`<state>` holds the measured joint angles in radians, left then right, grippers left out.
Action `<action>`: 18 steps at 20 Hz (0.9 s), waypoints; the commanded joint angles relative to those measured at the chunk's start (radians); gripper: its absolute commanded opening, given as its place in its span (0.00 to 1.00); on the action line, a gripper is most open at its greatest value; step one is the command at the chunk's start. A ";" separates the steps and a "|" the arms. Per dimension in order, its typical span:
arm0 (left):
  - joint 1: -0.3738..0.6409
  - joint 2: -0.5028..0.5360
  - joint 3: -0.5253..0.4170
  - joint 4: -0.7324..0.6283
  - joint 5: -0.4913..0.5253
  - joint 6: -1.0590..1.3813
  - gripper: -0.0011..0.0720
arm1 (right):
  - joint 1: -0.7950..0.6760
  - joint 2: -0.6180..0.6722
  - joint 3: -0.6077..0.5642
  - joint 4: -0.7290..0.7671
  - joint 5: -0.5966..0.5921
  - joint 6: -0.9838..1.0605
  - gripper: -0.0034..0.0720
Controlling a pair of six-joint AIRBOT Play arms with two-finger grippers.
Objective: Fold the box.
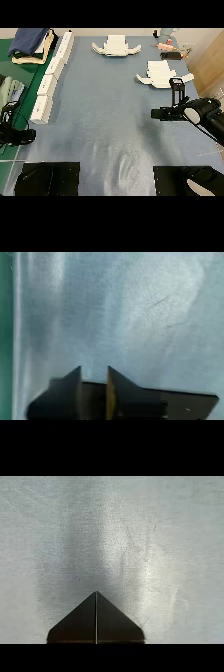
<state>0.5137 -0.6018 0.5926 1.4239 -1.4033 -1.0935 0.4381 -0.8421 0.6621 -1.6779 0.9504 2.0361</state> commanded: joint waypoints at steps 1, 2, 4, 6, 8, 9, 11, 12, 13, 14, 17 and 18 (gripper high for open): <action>-0.047 0.044 0.085 -0.221 -0.171 -0.069 0.03 | 0.000 -0.003 0.000 0.043 -0.012 -0.063 0.05; -0.095 0.035 0.109 -0.260 -0.147 -0.118 0.03 | 0.000 -0.012 0.003 0.050 -0.021 -0.066 0.05; -0.243 -0.018 0.169 -0.285 -0.072 -0.209 0.03 | 0.000 -0.059 0.022 0.062 -0.025 -0.066 0.05; -0.440 -0.118 0.243 -0.283 0.001 -0.259 0.03 | 0.000 -0.136 0.072 0.087 -0.018 -0.095 0.05; -0.636 -0.254 0.326 -0.275 0.110 -0.288 0.03 | 0.000 -0.219 0.145 0.133 -0.015 -0.138 0.05; -0.721 -0.336 0.373 -0.275 0.169 -0.288 0.03 | 0.000 -0.261 0.190 0.152 -0.005 -0.146 0.05; -0.846 -0.497 0.472 -0.276 0.238 -0.288 0.03 | 0.000 -0.334 0.280 0.169 0.039 -0.145 0.05; -0.894 -0.576 0.523 -0.277 0.252 -0.288 0.03 | 0.000 -0.364 0.319 0.172 0.060 -0.145 0.05; -0.932 -0.642 0.568 -0.276 0.252 -0.285 0.03 | 0.000 -0.390 0.354 0.177 0.074 -0.145 0.05; -0.964 -0.702 0.610 -0.276 0.253 -0.283 0.03 | 0.000 -0.410 0.381 0.188 0.083 -0.145 0.05; -1.020 -0.794 0.671 -0.280 0.311 -0.283 0.03 | 0.000 -0.444 0.427 0.246 0.075 -0.145 0.05; -1.032 -0.803 0.676 -0.281 0.333 -0.282 0.03 | 0.000 -0.445 0.427 0.257 0.054 -0.145 0.05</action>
<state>-0.4511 -1.3159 1.2098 1.1477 -1.1408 -1.3727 0.4381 -1.2533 1.0470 -1.4704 1.0130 1.8942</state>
